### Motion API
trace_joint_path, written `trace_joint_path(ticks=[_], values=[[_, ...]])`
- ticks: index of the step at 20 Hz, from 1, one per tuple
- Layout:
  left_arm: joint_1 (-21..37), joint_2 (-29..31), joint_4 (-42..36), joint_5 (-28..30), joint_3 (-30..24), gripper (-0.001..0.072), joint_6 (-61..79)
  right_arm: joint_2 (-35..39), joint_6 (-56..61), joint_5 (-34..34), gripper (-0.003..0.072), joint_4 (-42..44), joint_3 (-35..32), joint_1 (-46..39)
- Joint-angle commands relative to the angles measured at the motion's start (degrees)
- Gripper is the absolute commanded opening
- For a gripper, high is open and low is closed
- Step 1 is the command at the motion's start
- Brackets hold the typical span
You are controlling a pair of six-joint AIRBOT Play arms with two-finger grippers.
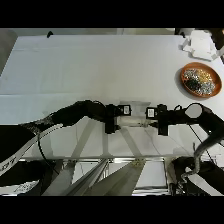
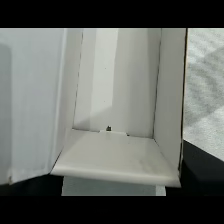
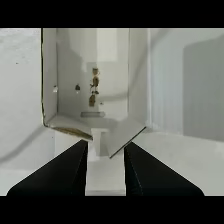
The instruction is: Fold the box and place the chain.
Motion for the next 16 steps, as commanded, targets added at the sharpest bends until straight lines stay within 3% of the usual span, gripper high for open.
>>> trace_joint_path(ticks=[1,2,10,15,16], values=[[0.02,0.04,0.00,0.00,0.00,0.0335,0.02,-0.37,0.02,-1.64,0.0202,0.81,-0.04,2.38],[0.02,0.04,0.00,0.00,0.00,0.0336,0.02,-0.37,0.00,-1.66,0.0146,1.36,-0.04,2.97],[0.02,0.04,0.00,0.02,0.00,0.0335,0.02,-0.52,0.02,-5.14,0.0145,3.61,-0.04,6.05],[0.02,0.04,0.00,0.00,0.00,0.0335,0.02,-2.47,0.00,-5.27,0.0161,6.36,-0.04,6.08],[0.02,0.04,0.00,0.00,0.00,0.0335,0.02,-3.28,-0.02,-5.27,0.0203,8.48,-0.04,6.08]])
